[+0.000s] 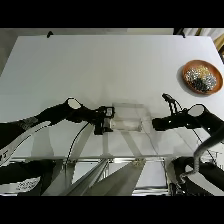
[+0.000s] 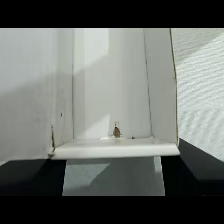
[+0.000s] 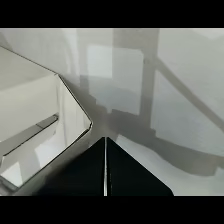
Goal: Fold the box and place the chain.
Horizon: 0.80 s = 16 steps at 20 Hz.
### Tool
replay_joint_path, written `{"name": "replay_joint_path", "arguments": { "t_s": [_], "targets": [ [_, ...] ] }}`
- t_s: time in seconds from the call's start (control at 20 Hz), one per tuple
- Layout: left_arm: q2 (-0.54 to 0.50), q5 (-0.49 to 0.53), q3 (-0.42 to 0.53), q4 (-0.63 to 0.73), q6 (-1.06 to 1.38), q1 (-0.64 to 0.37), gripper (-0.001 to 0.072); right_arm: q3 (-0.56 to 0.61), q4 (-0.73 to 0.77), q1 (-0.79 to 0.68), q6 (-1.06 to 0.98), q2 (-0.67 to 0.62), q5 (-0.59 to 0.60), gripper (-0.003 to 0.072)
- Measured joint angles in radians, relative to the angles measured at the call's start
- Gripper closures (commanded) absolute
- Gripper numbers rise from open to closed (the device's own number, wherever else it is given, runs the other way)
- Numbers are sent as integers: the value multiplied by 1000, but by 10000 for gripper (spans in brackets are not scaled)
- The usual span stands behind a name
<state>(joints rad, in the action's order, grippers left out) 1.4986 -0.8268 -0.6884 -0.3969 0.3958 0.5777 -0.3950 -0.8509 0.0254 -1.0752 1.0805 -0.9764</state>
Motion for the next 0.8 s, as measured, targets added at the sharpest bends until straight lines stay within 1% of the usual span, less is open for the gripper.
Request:
{"name": "replay_joint_path", "arguments": {
  "t_s": [0.15, 0.35, 0.4, 0.45, 0.5, 0.65, 0.75, 0.8],
  "targets": [
    [0, 0, 0, 0, 0, 0, 679, 0, 16, 18, 3, -23, 6, 672],
    [0, 0, 0, 0, 0, 0, 679, -2, 29, 27, 2, -94, -2, 666],
    [0, 0, 0, 0, 0, 0, 679, -2, 34, 31, 1, -111, -10, 582],
    [0, 0, 0, 0, 0, 0, 679, -2, 40, 37, 1, -126, -18, 470],
    [0, 0, 0, 0, 0, 0, 679, -1, 45, 46, 1, -135, -24, 428],
    [0, 0, 0, 0, 0, 0, 679, -1, 77, 88, 0, -152, -34, 417],
    [0, -1, 0, -1, 2, 0, 679, -1, 91, 114, 0, -157, -35, 341],
    [0, -1, 0, -2, 2, 0, 679, -2, 94, 126, 0, -159, -31, 339]
  ]
}}
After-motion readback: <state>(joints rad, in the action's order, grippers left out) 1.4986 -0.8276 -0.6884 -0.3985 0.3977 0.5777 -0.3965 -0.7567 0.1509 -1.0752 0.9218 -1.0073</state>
